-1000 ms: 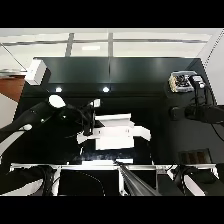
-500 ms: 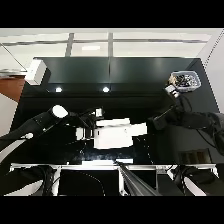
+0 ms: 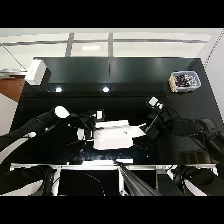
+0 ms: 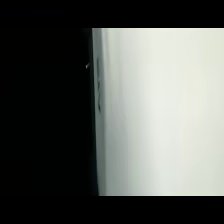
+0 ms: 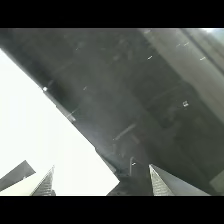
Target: Fold the box and place the chain.
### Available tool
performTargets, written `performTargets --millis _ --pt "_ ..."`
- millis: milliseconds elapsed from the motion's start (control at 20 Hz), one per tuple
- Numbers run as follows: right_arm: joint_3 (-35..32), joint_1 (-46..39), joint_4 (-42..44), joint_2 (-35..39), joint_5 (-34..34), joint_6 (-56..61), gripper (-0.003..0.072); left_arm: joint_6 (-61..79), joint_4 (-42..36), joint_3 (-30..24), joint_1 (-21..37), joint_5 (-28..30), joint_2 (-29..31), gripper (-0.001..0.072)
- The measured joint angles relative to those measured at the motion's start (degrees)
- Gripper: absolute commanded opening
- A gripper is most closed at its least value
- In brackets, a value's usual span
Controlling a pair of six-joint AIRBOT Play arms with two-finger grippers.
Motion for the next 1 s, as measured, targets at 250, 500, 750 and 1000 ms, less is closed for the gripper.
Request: performTargets --millis 250,500,750,1000 --pt "-2.2 1.7 0.3 0.0 -1.5 -2.6 0.0700 1.3 1.2 0.8 0.0 -0.3 -0.3 0.0031" --pt "-5.6 7.7 0.9 0.0 -1.7 -9.7 0.0700 1.6 2.1 1.0 0.0 -0.2 -0.6 0.0030" --pt "-7.1 12.1 1.1 0.0 -0.1 -15.3 0.0700 1.7 2.5 1.1 0.0 0.1 -1.4 0.0030" --pt "-7.3 13.1 2.9 -0.1 0.8 -18.5 0.0700 1.4 2.6 1.1 0.0 0.6 -1.6 0.0030"
